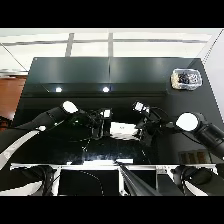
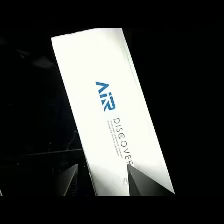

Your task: Fold the box and place the chain.

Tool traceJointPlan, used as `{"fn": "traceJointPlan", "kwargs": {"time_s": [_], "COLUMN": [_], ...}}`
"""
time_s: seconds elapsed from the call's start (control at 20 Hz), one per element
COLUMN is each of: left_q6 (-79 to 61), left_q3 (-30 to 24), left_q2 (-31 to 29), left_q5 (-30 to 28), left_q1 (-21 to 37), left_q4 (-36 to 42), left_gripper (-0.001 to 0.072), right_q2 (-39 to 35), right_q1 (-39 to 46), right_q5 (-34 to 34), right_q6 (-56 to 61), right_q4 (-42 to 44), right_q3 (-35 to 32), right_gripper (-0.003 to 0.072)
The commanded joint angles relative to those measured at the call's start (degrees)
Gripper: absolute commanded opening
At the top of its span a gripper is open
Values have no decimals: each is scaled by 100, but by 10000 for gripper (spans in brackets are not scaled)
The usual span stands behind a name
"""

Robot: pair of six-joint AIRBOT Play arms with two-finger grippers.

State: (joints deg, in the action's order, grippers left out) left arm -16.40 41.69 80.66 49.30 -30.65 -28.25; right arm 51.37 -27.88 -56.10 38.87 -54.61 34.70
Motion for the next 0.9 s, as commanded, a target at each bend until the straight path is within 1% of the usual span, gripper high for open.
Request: {"fn": "traceJointPlan", "kwargs": {"time_s": [0.0, 0.05, 0.1, 0.15, 0.2, 0.3, 0.4, 0.5, 0.6, 0.65, 0.85], "left_q6": [0, 0, 0, 0, 0, 0, 0, 0, 2, 0, 0], "left_q3": [2, 2, 2, 2, 2, 2, 2, 2, 2, 2, 2], "left_q2": [4, 4, 4, 4, 4, 4, 4, 4, 4, 4, 4], "left_q5": [0, 0, 0, 0, 0, 0, 0, 0, 0, 0, 0], "left_q1": [0, 0, 0, 0, 0, 0, 0, 0, 0, 0, 0], "left_q4": [0, 0, 0, 2, 2, 0, 0, 0, 2, 0, 0], "left_gripper": [419, 419, 419, 419, 419, 419, 420, 419, 419, 419, 419], "right_q2": [-195, -210, -227, -236, -236, -234, -203, -83, 118, 251, 669], "right_q1": [2, 9, 57, 173, 330, 662, 905, 955, 955, 955, 955], "right_q5": [-46, -46, -48, -129, -317, -601, -509, -273, -15, 46, 197], "right_q6": [448, 702, 1104, 1690, 2129, 3032, 3224, 3250, 3250, 3250, 3248], "right_q4": [-2, -2, 15, 11, 15, 177, 1147, 2162, 2824, 2959, 2979], "right_q3": [37, 37, 37, 37, 31, -24, -212, -455, -691, -750, -765], "right_gripper": [343, 342, 318, 143, 33, 33, 33, 34, 34, 34, 35]}}
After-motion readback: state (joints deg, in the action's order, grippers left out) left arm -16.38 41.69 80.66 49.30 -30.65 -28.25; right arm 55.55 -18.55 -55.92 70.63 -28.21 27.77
